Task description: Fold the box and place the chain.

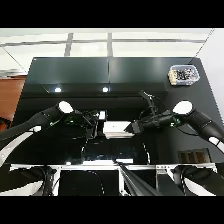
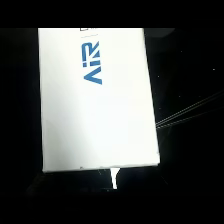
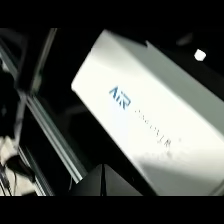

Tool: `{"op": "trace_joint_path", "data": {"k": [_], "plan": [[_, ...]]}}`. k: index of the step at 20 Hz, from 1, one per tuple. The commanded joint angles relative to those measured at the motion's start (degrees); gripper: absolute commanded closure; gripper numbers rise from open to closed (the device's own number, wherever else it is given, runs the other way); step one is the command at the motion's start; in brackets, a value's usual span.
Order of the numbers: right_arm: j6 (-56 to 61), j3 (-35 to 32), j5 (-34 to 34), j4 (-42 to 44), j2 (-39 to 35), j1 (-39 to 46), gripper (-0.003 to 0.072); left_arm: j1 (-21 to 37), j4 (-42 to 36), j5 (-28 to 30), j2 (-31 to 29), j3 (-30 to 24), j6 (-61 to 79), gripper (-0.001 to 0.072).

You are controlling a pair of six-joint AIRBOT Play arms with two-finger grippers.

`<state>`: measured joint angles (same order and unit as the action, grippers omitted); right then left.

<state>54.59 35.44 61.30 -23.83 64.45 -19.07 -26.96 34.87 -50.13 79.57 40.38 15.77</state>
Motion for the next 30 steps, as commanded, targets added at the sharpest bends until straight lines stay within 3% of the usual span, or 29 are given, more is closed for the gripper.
{"op": "trace_joint_path", "data": {"k": [1, 6, 11, 15, 16, 17, 18, 20, 23, 26, 30], "plan": [[2.3, -2.4, -7.0, 5.8, 2.3, -0.7, 0.0669, 0.0, 0.0, 0.0, 0.0, 0.0, 0.0, 0.0224], [2.7, -2.4, -6.1, 3.3, 7.6, -1.0, 0.0669, 0.0, -1.4, 0.0, 0.0, 0.0, 0.0, 0.0221], [2.0, -2.2, -5.2, 2.1, 7.7, -1.0, 0.0669, 0.0, -2.8, 0.0, 0.0, 0.0, 0.0, 0.0221], [3.0, 3.9, 9.1, -4.0, 5.9, 1.9, 0.0669, 0.1, -2.1, -0.4, 0.0, 0.3, -1.8, 0.0223], [5.5, 6.5, 13.7, -8.3, 4.8, 3.7, 0.0669, 0.5, -0.4, -0.3, -0.2, 0.9, -4.2, 0.0206], [8.0, 9.2, 18.1, -12.8, 3.2, 5.8, 0.0669, 1.1, 1.7, -0.1, -0.6, 1.5, -7.4, 0.0123], [9.8, 11.8, 21.9, -17.3, 0.9, 8.5, 0.0669, 2.0, 3.7, 0.0, -1.3, 2.0, -10.6, -0.0011], [10.8, 14.6, 26.3, -23.6, -4.8, 14.5, 0.0669, 4.3, 8.6, -2.2, -4.1, 2.5, -14.6, -0.0011], [11.0, 14.7, 27.2, -31.1, -13.5, 25.1, 0.0669, 8.2, 11.1, -9.2, -11.3, 2.5, -17.8, -0.0011], [11.0, 14.6, 23.4, -30.0, -16.6, 31.4, 0.0669, 5.9, 8.0, -6.4, -16.3, 3.2, -20.4, -0.0006], [10.6, 13.7, 19.3, -27.2, -16.6, 31.4, 0.0669, -4.3, 8.4, -3.4, -8.3, 12.4, -30.2, -0.0001]]}}
